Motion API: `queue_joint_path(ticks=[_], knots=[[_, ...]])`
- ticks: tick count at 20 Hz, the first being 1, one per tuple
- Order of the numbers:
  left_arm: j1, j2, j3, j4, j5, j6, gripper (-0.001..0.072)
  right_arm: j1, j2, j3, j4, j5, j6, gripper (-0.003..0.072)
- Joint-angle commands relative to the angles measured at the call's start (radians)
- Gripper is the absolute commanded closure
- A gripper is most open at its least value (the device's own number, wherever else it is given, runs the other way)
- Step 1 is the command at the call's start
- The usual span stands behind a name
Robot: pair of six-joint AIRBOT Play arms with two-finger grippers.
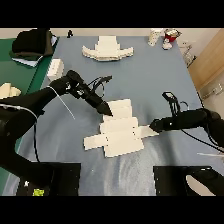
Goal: Fold the box.
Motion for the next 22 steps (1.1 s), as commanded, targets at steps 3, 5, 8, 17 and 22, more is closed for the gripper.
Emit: queue_joint_path(ticks=[3, 5, 8, 17, 22], knots=[[-0.052, 0.123, 0.002, 0.066, 0.107, 0.083, 0.0698, -0.001, 0.001, 0.136, -0.381, 0.014, 0.365, 0.009], [-0.091, 0.173, -0.016, 0.095, 0.205, 0.09, 0.0699, -0.001, 0.001, 0.167, -0.389, 0.024, 0.453, 0.0082], [-0.169, 0.278, -0.099, 0.106, 0.38, 0.193, 0.07, -0.001, -0.002, 0.17, -0.385, 0.032, 0.493, 0.0082], [-0.407, 0.571, -0.509, 0.107, 0.88, 0.425, 0.0698, -0.001, -0.046, 0.169, -0.361, 0.041, 0.541, 0.0082], [-0.444, 0.542, -0.57, 0.11, 0.906, 0.424, 0.0694, 0.0, -0.092, 0.169, -0.312, 0.06, 0.556, 0.0083]])
